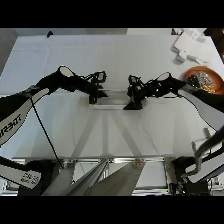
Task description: Fold the box and place the chain.
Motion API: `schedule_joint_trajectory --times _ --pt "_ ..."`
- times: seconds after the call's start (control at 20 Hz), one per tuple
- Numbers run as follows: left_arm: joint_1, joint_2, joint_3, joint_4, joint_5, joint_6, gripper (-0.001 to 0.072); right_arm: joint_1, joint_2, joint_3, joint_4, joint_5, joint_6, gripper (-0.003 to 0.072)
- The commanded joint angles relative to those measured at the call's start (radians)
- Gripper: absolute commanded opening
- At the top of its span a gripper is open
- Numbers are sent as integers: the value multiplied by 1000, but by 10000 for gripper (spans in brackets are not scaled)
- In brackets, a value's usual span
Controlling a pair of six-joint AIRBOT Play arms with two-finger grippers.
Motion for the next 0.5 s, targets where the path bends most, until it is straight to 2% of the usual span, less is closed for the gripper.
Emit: schedule_joint_trajectory --times 0.0,0.45 --pt "0 0 0 0 2 0 14 2 0 1 -1 0 5 684" --pt "0 0 0 0 2 0 14 2 -1 1 -40 -4 51 684"
